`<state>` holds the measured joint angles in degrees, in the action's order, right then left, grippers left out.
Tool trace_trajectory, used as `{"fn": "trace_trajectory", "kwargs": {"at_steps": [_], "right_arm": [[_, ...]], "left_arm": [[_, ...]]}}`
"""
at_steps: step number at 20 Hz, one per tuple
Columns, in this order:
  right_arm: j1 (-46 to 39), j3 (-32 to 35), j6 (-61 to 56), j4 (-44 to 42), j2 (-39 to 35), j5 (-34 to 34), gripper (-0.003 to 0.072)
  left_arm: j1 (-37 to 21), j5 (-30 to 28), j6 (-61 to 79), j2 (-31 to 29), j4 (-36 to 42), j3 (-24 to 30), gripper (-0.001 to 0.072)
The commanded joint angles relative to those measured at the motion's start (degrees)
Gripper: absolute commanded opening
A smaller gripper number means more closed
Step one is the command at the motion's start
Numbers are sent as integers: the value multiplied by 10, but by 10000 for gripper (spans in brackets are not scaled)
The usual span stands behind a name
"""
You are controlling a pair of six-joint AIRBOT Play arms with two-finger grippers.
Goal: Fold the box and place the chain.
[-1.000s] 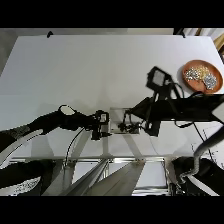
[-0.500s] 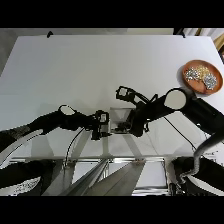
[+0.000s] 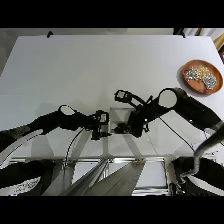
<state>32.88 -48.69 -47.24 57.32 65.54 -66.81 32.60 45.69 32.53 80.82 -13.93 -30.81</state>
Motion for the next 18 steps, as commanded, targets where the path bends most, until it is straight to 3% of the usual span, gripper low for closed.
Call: {"fn": "trace_trajectory", "kwargs": {"at_steps": [1, 4, 8, 13, 18], "right_arm": [[-36, -3, -22, 104, -59, -59, 197], [-114, 0, -23, 156, -111, -100, 197], [-190, 49, -6, 130, -112, -29, 198], [-153, 148, 43, 125, -87, 46, 200], [-107, 155, 42, 136, -55, 63, 200]], "left_arm": [[0, 0, 0, 0, 0, 0, 153], [0, 0, 0, 0, 0, 0, 153], [0, 0, 0, 0, 0, 0, 153], [0, 0, 0, 0, 0, 0, 153], [0, 0, 0, 0, 0, 0, 153]]}}
